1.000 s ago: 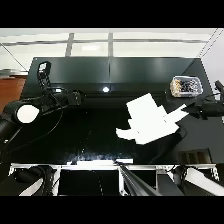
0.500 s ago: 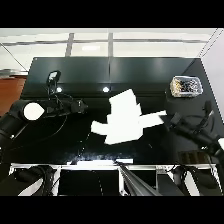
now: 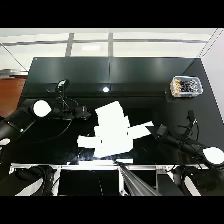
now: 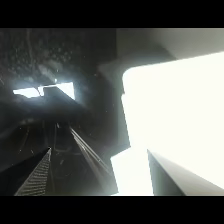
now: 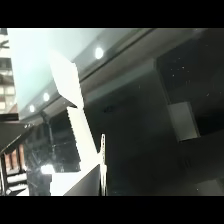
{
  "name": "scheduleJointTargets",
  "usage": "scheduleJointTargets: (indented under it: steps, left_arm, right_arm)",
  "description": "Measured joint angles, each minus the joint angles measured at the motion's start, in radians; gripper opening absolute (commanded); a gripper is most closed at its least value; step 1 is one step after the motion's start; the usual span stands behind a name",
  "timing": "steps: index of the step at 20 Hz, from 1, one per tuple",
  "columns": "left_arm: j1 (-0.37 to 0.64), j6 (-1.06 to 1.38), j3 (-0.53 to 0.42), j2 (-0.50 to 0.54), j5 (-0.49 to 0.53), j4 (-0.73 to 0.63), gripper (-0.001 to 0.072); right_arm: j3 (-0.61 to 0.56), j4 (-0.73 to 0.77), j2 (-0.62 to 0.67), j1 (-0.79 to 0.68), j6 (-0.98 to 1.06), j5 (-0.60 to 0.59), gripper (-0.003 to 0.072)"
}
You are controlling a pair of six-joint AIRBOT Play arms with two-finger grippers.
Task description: Fold the box and place the chain.
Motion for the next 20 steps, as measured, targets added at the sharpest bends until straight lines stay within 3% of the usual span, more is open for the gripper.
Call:
scheduleJointTargets:
  steps: [6, 9, 14, 20]
  left_arm:
    - [0.117, 0.076, -0.039, -0.010, -0.104, -0.049, 0.0698]
    - [0.196, 0.302, -0.102, -0.047, -0.107, -0.285, 0.0699]
    - [0.250, 0.737, -0.138, -0.222, -0.140, -0.699, 0.0699]
    - [0.217, 0.940, -0.084, -0.420, -0.242, -0.855, 0.0699]
  right_arm:
    - [-0.004, -0.024, 0.002, 0.029, 0.030, -0.051, 0.0021]
    - [-0.004, -0.028, 0.002, 0.031, 0.033, -0.056, 0.0021]
    - [-0.004, -0.030, 0.002, 0.033, 0.037, -0.043, 0.0021]
    - [-0.004, -0.041, 0.002, 0.033, 0.037, -0.029, 0.0021]
